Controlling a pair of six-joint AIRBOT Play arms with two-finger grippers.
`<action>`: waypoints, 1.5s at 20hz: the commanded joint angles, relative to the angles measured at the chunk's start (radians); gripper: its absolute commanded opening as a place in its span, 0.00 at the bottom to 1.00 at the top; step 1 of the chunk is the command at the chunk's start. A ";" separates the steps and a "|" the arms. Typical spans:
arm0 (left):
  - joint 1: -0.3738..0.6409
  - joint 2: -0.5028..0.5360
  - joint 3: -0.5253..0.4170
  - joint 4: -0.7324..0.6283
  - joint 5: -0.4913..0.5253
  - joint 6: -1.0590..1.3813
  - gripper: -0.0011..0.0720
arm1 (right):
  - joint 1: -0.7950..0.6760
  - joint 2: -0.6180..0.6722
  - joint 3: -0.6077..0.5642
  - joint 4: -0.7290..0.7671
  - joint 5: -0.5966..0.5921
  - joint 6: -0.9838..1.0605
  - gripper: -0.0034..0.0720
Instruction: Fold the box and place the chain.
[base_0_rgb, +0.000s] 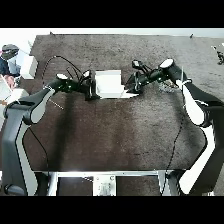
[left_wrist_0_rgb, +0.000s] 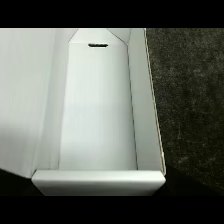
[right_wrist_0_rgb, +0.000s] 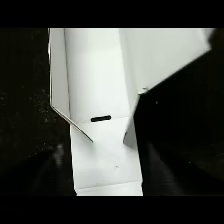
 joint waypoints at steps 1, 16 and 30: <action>0.001 0.000 0.000 0.001 -0.001 0.002 0.68 | -0.011 0.037 0.001 0.101 0.024 0.072 0.23; 0.001 0.000 0.000 0.001 -0.001 0.002 0.68 | 0.101 -0.040 0.001 0.116 -0.362 0.011 0.06; 0.001 0.000 0.000 0.001 0.000 0.002 0.68 | 0.095 -0.003 0.001 0.138 -0.311 0.014 0.06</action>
